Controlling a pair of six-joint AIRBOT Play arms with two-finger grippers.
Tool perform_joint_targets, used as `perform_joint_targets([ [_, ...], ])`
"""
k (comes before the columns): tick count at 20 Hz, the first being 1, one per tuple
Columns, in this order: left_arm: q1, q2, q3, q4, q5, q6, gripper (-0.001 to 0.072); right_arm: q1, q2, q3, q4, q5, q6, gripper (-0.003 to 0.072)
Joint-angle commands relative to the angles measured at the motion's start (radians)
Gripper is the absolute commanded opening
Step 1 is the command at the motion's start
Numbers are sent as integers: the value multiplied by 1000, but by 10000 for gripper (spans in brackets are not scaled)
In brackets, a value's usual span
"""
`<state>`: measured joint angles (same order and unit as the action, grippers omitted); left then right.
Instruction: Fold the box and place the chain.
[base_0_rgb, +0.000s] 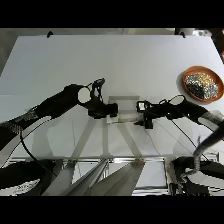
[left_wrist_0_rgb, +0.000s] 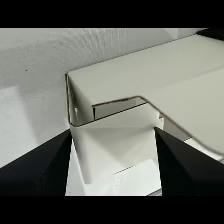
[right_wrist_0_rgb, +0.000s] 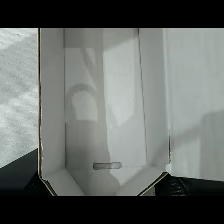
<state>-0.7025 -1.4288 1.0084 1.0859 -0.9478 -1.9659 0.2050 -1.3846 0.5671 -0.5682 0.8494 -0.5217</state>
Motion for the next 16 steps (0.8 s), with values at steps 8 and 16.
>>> perform_joint_targets([
  [8,-87,-68,82,129,-16,-150,555,0,1,0,0,0,0,324],
  [16,-108,-78,85,238,-40,-270,551,0,1,0,0,0,0,324],
])
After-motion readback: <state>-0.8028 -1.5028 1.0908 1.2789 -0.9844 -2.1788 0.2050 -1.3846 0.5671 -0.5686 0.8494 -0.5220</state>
